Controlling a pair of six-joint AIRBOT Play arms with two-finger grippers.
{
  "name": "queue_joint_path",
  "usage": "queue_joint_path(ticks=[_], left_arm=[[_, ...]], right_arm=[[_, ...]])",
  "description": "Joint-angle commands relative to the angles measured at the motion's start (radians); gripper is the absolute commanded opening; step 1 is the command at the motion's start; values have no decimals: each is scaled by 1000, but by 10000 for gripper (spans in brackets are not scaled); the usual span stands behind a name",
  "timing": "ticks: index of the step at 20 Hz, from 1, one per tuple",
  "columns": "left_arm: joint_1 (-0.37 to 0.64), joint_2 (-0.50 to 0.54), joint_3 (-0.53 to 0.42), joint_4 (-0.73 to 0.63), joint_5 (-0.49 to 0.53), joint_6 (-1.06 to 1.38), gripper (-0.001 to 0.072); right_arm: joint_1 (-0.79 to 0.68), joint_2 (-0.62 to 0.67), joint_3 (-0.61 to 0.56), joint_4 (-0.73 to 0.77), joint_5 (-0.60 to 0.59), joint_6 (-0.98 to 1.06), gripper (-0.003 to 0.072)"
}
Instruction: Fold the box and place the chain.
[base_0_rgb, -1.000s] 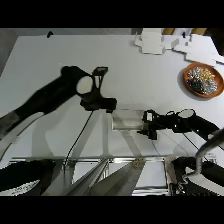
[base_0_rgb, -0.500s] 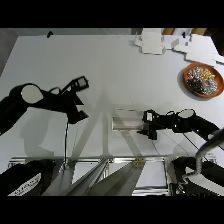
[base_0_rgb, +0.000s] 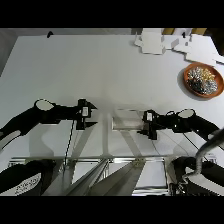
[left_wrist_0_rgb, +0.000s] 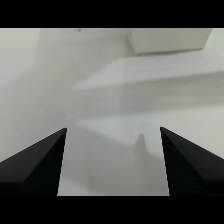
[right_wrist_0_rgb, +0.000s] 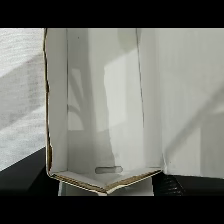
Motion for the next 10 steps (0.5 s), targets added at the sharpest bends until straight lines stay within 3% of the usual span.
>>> queue_joint_path(ticks=[1, 2, 10], left_arm=[[-79, -59, -6, -123, 0, 113, 652], [-98, -76, 0, -139, -6, 112, 700], [-127, -163, 33, -150, -58, 71, 699]], right_arm=[[0, 0, 0, 0, 0, 0, 434], [0, 0, 0, 0, 0, 0, 434], [1, 0, 0, 0, 0, 0, 434]])
